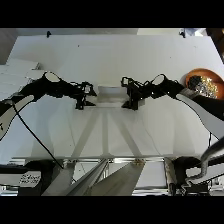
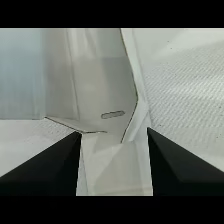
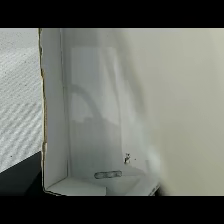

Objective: Fold the box and place the chain.

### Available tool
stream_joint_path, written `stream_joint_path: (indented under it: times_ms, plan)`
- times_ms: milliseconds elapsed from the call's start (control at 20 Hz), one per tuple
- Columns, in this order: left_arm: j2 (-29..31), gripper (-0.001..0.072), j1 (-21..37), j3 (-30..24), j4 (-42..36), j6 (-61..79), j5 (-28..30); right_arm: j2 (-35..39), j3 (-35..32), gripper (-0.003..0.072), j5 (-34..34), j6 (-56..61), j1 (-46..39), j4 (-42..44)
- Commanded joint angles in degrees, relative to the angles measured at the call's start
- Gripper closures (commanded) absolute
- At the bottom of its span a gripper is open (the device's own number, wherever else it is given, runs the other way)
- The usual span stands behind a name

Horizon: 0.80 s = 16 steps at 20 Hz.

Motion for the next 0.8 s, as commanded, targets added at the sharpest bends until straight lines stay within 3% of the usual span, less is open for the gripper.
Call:
stream_joint_path:
  times_ms: [0, 150, 200, 250, 500, 550, 600, 750]
  plan:
    - [0.0, 0.0271, -0.2, 0.0, 0.1, 1.2, 3.1, 0.0, 0.0, 0.0213, 0.0, 0.0, 0.0, 0.0]
    - [0.0, 0.0292, -0.2, 0.0, 0.0, 1.2, 3.0, 0.0, 0.0, 0.0213, 0.0, 0.0, 0.0, 0.0]
    - [0.0, 0.0364, -0.2, 0.0, 0.0, 1.2, 3.0, 0.0, 0.0, 0.0213, 0.0, 0.0, 0.0, 0.0]
    - [0.0, 0.0392, -0.2, 0.0, 0.0, 1.2, 2.9, 0.0, 0.0, 0.0213, 0.0, 0.0, 0.0, 0.0]
    - [0.0, 0.0394, -1.4, 0.0, -0.2, 3.9, 1.5, 0.0, 0.0, 0.0213, 0.0, 0.0, 0.0, 0.0]
    - [0.0, 0.0424, -1.6, 0.0, -0.7, 4.4, 1.5, 0.0, 0.0, 0.0213, 0.0, 0.0, 0.0, 0.0]
    - [0.0, 0.0502, -1.8, 0.0, -1.6, 5.0, 1.5, 0.0, 0.0, 0.0213, 0.0, 0.0, 0.0, 0.0]
    - [0.0, 0.0512, -2.2, 0.0, -3.2, 5.1, 1.9, 0.0, 0.0, 0.0213, 0.0, 0.0, 0.0, 0.0]
